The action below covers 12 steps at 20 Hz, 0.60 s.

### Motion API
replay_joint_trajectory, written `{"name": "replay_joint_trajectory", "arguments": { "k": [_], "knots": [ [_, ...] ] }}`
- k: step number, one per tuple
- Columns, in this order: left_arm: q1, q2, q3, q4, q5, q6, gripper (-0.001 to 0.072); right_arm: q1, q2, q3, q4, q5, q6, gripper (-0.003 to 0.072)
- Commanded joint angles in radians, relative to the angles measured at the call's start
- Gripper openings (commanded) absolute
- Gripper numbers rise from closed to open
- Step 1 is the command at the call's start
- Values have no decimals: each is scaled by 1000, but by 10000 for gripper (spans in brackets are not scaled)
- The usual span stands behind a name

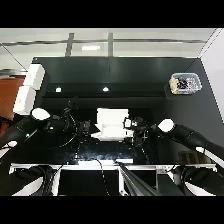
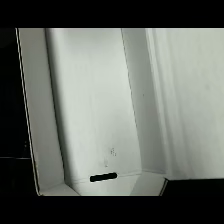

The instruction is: Fold the box and place the chain.

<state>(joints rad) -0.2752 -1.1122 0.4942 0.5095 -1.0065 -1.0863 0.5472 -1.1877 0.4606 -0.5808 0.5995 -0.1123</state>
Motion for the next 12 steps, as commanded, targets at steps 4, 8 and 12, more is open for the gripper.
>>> {"name": "replay_joint_trajectory", "arguments": {
  "k": [4,8,12],
  "knots": [
    [-2,3,37,57,-49,-69,504,0,0,0,0,0,0,379],
    [-45,3,79,190,-33,-169,505,0,0,0,0,0,0,379],
    [-132,3,121,251,14,-264,502,0,0,0,0,0,0,379]
  ]
}}
